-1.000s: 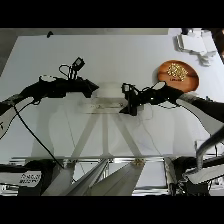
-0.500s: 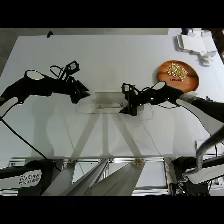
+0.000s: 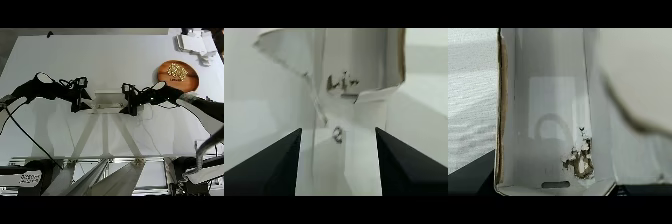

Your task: Fold the box and place the chain.

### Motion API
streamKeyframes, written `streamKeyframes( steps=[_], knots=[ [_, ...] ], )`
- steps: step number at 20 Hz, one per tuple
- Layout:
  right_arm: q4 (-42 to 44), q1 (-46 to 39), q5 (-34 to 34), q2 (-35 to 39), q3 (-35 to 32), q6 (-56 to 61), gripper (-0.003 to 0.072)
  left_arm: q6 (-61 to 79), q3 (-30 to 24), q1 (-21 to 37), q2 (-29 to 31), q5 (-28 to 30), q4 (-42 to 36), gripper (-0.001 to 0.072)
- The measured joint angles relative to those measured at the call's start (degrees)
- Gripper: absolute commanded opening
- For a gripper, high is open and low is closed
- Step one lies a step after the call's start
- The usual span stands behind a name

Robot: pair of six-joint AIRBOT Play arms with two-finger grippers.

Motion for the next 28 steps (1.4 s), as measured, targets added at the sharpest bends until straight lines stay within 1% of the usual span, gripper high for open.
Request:
streamKeyframes(
  steps=[1,2,3,6,7,8,9,18,19,21,22,24,25,26,27,28],
  knots=[
    [0.02,0.00,0.00,0.00,0.00,0.00,0.0356,1.18,0.00,-0.37,-0.57,0.00,-0.81,0.0336],
    [0.00,0.00,0.00,0.00,0.00,-0.02,0.0356,2.01,0.00,-0.63,-0.96,-0.07,-1.57,0.0274],
    [0.02,0.00,0.00,0.00,0.00,-0.02,0.0356,2.62,0.02,-0.85,-1.25,-0.39,-1.97,0.0252],
    [0.00,0.00,0.00,0.00,0.00,-0.02,0.0356,3.74,0.00,-1.14,-1.70,-2.05,-2.86,0.0251],
    [0.02,0.00,0.00,0.00,0.00,-0.02,0.0356,4.00,0.00,-1.18,-1.79,-2.60,-2.97,0.0235],
    [0.00,0.00,0.00,0.00,0.00,-0.02,0.0356,4.37,0.00,-1.22,-1.86,-2.84,-3.13,0.0117],
    [0.00,0.00,0.00,0.00,0.00,-0.02,0.0356,5.05,0.02,-1.25,-1.90,-3.04,-3.32,0.0065],
    [0.04,0.00,-0.13,0.00,0.00,0.02,0.0356,8.20,0.00,-2.23,-2.12,-1.22,-6.75,0.0070],
    [0.04,0.00,-0.13,0.00,0.00,0.02,0.0356,8.22,0.00,-2.38,-2.21,-0.96,-7.10,0.0100],
    [0.00,0.00,-0.09,0.00,0.00,-0.02,0.0356,8.26,0.02,-2.78,-2.58,-0.04,-7.87,0.0314],
    [0.02,0.00,-0.07,0.00,0.00,-0.02,0.0356,8.24,0.00,-3.02,-2.80,0.17,-8.02,0.0342],
    [0.02,0.00,-0.07,0.00,0.00,0.02,0.0356,7.43,0.02,-3.28,-3.08,1.11,-8.39,0.0337],
    [0.02,0.00,-0.07,0.00,0.00,0.02,0.0356,7.02,0.00,-3.34,-3.15,1.46,-8.46,0.0281],
    [0.02,-0.02,-0.07,0.00,0.00,0.02,0.0356,6.43,0.00,-3.37,-3.21,1.73,-8.55,0.0123],
    [0.02,0.00,-0.07,0.00,0.02,0.02,0.0356,5.84,0.00,-3.32,-3.23,2.25,-8.72,0.0005],
    [0.02,0.00,0.09,0.00,0.00,0.00,0.0356,5.51,0.00,-3.06,-3.13,2.03,-8.81,0.0013]
  ],
)
